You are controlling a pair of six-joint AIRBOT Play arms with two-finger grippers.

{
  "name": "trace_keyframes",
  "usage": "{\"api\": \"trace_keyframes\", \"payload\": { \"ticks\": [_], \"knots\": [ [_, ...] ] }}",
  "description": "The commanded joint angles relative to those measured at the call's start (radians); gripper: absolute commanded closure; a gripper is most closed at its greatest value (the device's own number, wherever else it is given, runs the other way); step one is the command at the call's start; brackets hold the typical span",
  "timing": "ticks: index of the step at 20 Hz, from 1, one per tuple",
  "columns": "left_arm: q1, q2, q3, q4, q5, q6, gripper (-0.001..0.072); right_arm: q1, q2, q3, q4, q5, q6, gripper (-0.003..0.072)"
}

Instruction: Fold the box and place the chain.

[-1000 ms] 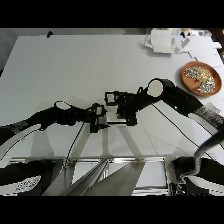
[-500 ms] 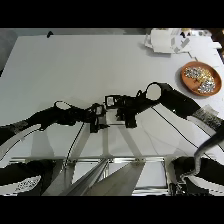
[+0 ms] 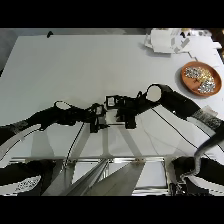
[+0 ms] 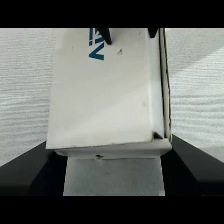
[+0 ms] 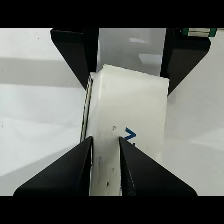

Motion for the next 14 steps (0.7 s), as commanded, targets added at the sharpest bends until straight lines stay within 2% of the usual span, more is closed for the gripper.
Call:
{"api": "trace_keyframes", "payload": {
  "ticks": [1,4,6,7,14],
  "knots": [
    [0.0,0.0,0.001,0.001,0.0,0.0,0.0657,0.0,0.0,-0.001,-0.001,-0.001,-0.001,0.0489],
    [0.0,0.0,0.001,0.0,0.0,0.001,0.0657,0.0,0.016,-0.001,-0.001,-0.01,-0.003,0.0481],
    [0.0,0.0,0.001,0.0,0.0,0.001,0.0657,0.0,0.038,-0.001,-0.005,-0.01,-0.003,0.0378],
    [0.0,0.0,0.001,0.001,0.0,0.0,0.0657,0.0,0.05,-0.001,-0.018,-0.009,-0.003,0.0366],
    [0.0,0.0,0.001,0.001,0.0,0.001,0.0657,0.0,0.081,-0.001,-0.181,0.024,0.097,0.0369]
  ]
}}
